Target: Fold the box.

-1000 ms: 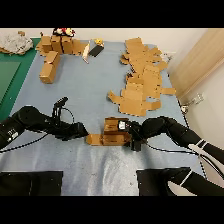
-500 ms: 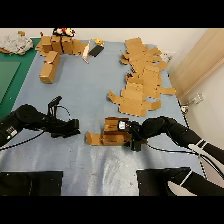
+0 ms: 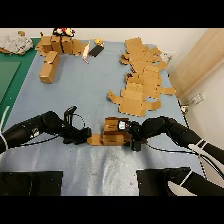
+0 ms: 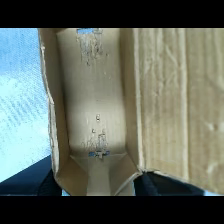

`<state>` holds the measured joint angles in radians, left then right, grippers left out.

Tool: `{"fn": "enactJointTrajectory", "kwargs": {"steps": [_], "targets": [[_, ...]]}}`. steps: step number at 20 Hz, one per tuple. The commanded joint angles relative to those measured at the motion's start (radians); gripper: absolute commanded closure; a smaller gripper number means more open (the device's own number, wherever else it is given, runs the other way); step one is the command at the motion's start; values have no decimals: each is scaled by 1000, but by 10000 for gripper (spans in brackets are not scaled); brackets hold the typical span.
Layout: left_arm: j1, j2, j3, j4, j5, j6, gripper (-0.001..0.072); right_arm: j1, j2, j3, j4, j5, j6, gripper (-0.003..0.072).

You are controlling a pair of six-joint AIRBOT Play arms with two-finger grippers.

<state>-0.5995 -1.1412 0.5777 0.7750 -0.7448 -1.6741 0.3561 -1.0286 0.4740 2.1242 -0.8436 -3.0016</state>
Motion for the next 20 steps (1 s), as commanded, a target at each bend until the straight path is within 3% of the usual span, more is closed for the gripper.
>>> {"fn": "enactJointTrajectory", "kwargs": {"steps": [1, 7, 12, 16, 17, 18, 20], "targets": [[-32, -24, 0, -16, 44, -3, 697, 0, 0, 0, 0, 0, 0, 157], [-48, -24, 1, -25, 57, -2, 697, 0, 0, 0, 0, 1, 0, 157], [-48, -14, 3, -195, 64, 127, 696, 0, 0, 0, 0, 0, 0, 157], [-47, -12, 24, -204, 56, 141, 694, 0, 0, 0, 0, 0, 0, 157], [-47, -12, 31, -204, 55, 141, 608, 0, 0, 0, 0, 0, 0, 157], [-47, -12, 38, -203, 55, 141, 469, 0, 0, 0, 0, 0, 0, 157], [-47, -12, 45, -204, 54, 140, 466, 0, 0, 0, 0, 0, 0, 157]]}}
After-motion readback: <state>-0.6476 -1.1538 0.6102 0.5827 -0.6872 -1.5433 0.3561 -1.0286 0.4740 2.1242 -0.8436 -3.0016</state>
